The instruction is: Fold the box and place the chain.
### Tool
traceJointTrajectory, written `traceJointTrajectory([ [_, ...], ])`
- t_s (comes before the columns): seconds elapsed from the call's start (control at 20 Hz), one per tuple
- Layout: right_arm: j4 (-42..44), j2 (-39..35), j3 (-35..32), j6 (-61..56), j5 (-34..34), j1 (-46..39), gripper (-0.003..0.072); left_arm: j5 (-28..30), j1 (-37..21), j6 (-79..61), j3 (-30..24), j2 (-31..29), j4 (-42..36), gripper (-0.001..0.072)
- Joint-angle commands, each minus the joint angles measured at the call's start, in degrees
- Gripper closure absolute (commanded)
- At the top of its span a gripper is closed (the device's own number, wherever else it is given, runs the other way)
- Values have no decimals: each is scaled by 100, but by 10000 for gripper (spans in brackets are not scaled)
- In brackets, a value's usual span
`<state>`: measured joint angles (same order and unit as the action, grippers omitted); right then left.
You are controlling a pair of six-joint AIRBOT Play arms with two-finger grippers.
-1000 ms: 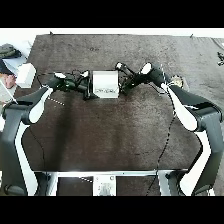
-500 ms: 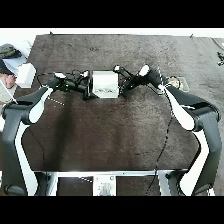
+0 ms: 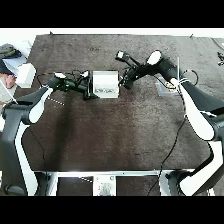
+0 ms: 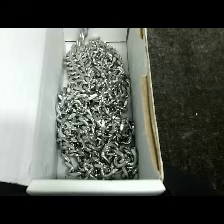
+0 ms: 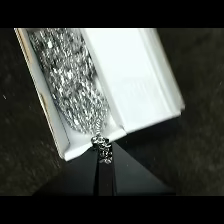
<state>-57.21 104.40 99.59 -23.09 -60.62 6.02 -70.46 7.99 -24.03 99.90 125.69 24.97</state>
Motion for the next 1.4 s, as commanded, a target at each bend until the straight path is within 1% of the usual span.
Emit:
traceJointTrajectory([
  [0.0,216,-190,2,-4,269,280,698,0,0,-2,-2,2,2,427],
  [0.05,219,-162,0,-4,400,391,662,0,0,-2,-2,2,2,428],
  [0.15,168,-136,0,66,776,584,362,0,0,-2,-2,2,2,427],
  [0.2,92,-138,0,63,1060,629,343,0,0,-2,-2,2,2,428],
  [0.3,63,-160,2,61,1639,647,344,-2,0,-2,-2,2,2,427],
  [0.35,39,-199,0,-35,1718,634,346,0,0,-2,-2,2,2,427],
  [0.4,48,-243,2,-164,1742,612,444,0,0,-2,-2,2,2,428],
  [0.45,68,-297,2,-267,1873,579,506,0,0,-2,-2,2,2,428],
  [0.55,533,-308,72,-354,1902,407,397,0,0,0,-2,2,2,427],
  [0.6,820,-258,175,-415,1740,267,414,0,0,-2,-2,2,2,428],
  [0.65,1213,-149,343,-411,1469,92,414,0,0,-2,-2,2,2,427],
  [0.7,1543,11,553,-409,1152,-72,431,0,0,-2,-2,2,2,427],
  [0.8,2037,411,1069,-551,671,-365,504,0,0,-2,-2,2,2,427],
  [0.85,2107,629,1340,-691,501,-483,520,-2,0,-2,-2,2,2,427],
  [0.9,2105,824,1565,-774,321,-566,561,0,0,-2,-2,2,2,428],
  [0.95,2105,1032,1766,-907,142,-638,631,0,0,0,-2,2,2,427],
  [1.15,2131,1451,1832,-1016,-46,-728,631,0,0,0,-2,2,2,428],
  [1.35,2151,1537,1779,-975,-592,-695,629,0,0,-2,-2,2,2,427],
])
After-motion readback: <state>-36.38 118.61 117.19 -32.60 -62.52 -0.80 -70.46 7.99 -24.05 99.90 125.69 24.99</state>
